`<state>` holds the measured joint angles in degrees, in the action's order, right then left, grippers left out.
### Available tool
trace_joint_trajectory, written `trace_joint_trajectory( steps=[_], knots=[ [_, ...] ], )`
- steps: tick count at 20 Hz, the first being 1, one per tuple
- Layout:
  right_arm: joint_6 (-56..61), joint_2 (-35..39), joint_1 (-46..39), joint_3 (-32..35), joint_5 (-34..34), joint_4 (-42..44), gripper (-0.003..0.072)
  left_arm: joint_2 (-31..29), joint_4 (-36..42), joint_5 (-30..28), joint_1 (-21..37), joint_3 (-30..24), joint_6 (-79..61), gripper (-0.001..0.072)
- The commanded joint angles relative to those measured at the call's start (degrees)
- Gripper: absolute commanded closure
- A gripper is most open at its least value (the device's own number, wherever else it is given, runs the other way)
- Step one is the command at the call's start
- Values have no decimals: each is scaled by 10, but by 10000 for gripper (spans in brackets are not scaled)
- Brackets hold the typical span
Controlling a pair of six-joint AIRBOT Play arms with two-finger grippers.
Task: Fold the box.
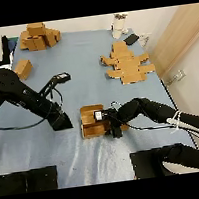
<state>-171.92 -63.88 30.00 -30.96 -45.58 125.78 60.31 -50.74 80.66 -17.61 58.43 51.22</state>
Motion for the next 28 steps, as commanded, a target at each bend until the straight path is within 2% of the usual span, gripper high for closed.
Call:
trace_joint_trajectory(
  steps=[1, 2, 3, 4, 5, 6, 7, 9, 10, 11, 16, 19, 22, 28],
  knots=[
    [0, 0, 0, 0, 0, 0, 167, -12, 77, -15, 14, -39, -112, 124],
    [0, 0, 0, 0, 0, 0, 168, -18, 110, -48, 25, -69, -165, 210],
    [0, 0, 0, 0, 0, 0, 167, -23, 142, -73, 32, -103, -235, 536],
    [0, 0, 0, 0, 0, 0, 167, -24, 167, -86, 35, -132, -292, 614],
    [0, 0, 0, 0, 0, 0, 167, -24, 182, -105, 36, -159, -340, 598],
    [0, 0, 0, 0, 0, 0, 167, -24, 196, -136, 41, -183, -381, 473],
    [0, 0, 0, 0, 0, 0, 168, -24, 207, -177, 51, -208, -420, 407],
    [0, 0, 0, 0, 0, 0, 168, -25, 214, -247, 74, -248, -478, 390],
    [0, 0, 0, 0, 0, 0, 167, -24, 207, -274, 80, -261, -516, 266],
    [0, 0, 0, 0, 0, 0, 167, -24, 206, -305, 80, -273, -560, 3],
    [0, 0, 0, 0, 0, 0, 168, -24, 204, -384, 51, -328, -659, 2],
    [0, 0, 0, 0, 0, 0, 167, -24, 224, -440, 9, -356, -664, 1],
    [0, 0, 0, 0, 0, 0, 168, -17, 268, -488, -45, -357, -664, 2],
    [0, 0, 0, 0, 0, 0, 167, 12, 270, -494, -92, -356, -664, 2]
  ],
)
